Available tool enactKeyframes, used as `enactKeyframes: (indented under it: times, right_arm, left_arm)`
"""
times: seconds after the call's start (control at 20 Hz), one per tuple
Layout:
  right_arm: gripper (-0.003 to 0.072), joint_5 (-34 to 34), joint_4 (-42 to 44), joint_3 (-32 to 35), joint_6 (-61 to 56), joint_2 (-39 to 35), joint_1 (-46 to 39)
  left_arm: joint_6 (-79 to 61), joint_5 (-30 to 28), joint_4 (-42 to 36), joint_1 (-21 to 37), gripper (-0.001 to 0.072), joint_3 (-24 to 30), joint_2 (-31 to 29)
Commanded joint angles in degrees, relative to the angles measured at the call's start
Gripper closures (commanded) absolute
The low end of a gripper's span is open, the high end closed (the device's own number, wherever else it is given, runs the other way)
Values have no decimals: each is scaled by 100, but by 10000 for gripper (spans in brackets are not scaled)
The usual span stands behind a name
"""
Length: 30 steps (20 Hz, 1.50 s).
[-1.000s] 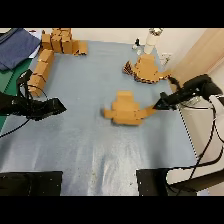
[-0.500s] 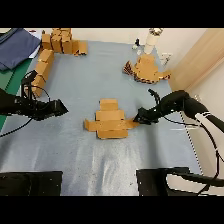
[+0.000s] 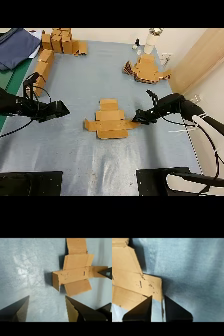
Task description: Fold the box.
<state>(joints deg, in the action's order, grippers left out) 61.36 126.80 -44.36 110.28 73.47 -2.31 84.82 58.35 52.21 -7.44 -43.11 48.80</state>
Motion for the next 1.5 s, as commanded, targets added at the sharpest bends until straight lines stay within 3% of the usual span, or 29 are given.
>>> enactKeyframes:
  times: [0.0, 0.1, 0.25, 0.35, 0.65, 0.85, 1.1, 1.45]
  right_arm:
    - [462, -245, 44, 2, 133, 103, 160]
    - [465, -254, 81, 2, 142, 238, 254]
    - [540, -188, 136, 4, 153, 415, 374]
    - [680, -81, 286, 2, 372, 426, 498]
    - [683, 7, 581, 11, 1032, -400, 1384]
    - [684, -787, 662, 573, 953, -1228, 2098]
    - [684, -1650, 1335, 1696, 686, -1991, 2736]
    - [684, -1768, 1311, 1821, 374, -2450, 2885]
  left_arm:
    - [-52, 13, -251, 4, 38, -4, 179]
    - [-177, 13, -439, 4, 38, -7, 313]
    - [-286, 50, -492, 4, 38, -92, 501]
    - [-317, 120, -511, 22, 39, -214, 629]
    - [-1290, 629, -1565, 879, 38, -354, 920]
    - [-1912, 1416, -1799, 1399, 39, -284, 1161]
    - [-2511, 1580, -2070, 1421, 38, -105, 1714]
    - [-3099, 1519, -2096, 1329, 39, 44, 2682]
